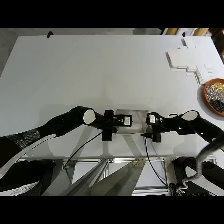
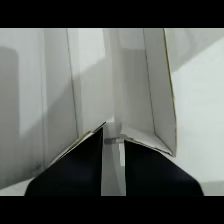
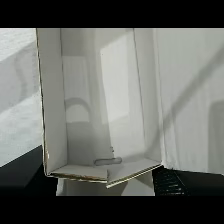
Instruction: Fold the box and place the chain.
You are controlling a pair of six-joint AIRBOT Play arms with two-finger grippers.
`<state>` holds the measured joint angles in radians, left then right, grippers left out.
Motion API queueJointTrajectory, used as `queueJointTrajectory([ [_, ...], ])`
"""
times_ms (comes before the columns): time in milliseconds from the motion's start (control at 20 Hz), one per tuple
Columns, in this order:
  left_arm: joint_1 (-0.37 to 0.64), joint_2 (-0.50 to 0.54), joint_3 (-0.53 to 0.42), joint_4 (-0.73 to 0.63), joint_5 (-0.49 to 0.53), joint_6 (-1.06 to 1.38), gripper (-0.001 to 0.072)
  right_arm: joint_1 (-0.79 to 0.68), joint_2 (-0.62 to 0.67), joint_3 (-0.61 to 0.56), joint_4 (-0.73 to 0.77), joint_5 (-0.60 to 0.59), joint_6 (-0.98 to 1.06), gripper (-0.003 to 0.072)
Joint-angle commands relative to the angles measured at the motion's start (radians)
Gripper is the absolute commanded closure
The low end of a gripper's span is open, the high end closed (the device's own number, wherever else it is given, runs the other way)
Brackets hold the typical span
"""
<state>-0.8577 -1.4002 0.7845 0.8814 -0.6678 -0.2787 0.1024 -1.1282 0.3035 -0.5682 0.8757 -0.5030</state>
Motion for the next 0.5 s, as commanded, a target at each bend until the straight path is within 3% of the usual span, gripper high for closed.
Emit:
queueJointTrajectory([
  [0, -0.011, -0.001, 0.0, -0.051, 0.042, 0.018, 0.056, 0.0, 0.0, 0.001, 0.0, -0.001, 0.0, 0.0283],
  [50, -0.01, -0.001, 0.0, -0.058, 0.037, 0.018, 0.0539, 0.0, 0.0, 0.001, 0.0, -0.001, 0.0, 0.0283],
  [200, -0.011, -0.001, 0.0, -0.059, 0.028, 0.018, 0.0304, 0.0, 0.0, 0.001, 0.0, -0.001, 0.0, 0.0283],
  [300, -0.011, -0.001, 0.0, -0.059, 0.028, 0.018, 0.0195, 0.0, 0.0, 0.001, 0.0, -0.001, 0.0, 0.0283],
  [450, -0.01, 0.0, 0.0, -0.058, 0.012, 0.017, 0.0201, 0.0, 0.0, 0.001, 0.0, 0.0, 0.0, 0.0283],
])
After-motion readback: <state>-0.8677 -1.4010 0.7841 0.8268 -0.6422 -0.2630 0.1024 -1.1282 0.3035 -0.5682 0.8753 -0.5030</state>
